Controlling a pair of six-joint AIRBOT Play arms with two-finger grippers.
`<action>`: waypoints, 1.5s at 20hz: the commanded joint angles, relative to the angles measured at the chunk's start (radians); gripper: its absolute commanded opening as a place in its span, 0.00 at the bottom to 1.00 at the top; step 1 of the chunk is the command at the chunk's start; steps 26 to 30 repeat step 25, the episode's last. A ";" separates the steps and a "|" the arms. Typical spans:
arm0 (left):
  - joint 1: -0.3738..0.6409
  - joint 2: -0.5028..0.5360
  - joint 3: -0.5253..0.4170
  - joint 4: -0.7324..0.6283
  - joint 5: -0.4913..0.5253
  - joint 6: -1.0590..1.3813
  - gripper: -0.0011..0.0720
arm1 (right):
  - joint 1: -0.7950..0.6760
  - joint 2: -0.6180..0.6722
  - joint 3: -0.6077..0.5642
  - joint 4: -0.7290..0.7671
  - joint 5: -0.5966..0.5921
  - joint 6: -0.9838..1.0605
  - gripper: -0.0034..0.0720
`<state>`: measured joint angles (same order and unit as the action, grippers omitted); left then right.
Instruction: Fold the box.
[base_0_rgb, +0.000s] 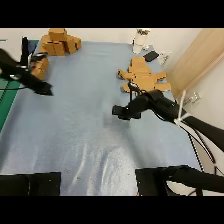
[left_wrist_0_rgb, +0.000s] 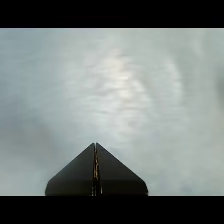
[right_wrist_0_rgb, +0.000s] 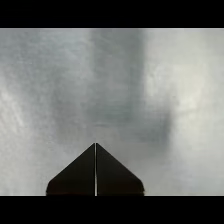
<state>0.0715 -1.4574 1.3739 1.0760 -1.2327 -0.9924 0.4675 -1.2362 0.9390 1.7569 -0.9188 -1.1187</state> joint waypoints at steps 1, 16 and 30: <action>-0.266 0.018 -0.020 0.021 -0.059 -0.179 0.02 | 0.000 -0.136 0.177 -0.020 -0.122 -0.080 0.05; -0.510 0.018 -0.095 0.069 -0.121 -0.332 0.03 | 0.020 -0.283 0.330 0.080 -0.124 -0.158 0.05; -0.510 0.018 -0.095 0.069 -0.121 -0.332 0.03 | 0.020 -0.283 0.330 0.080 -0.124 -0.158 0.05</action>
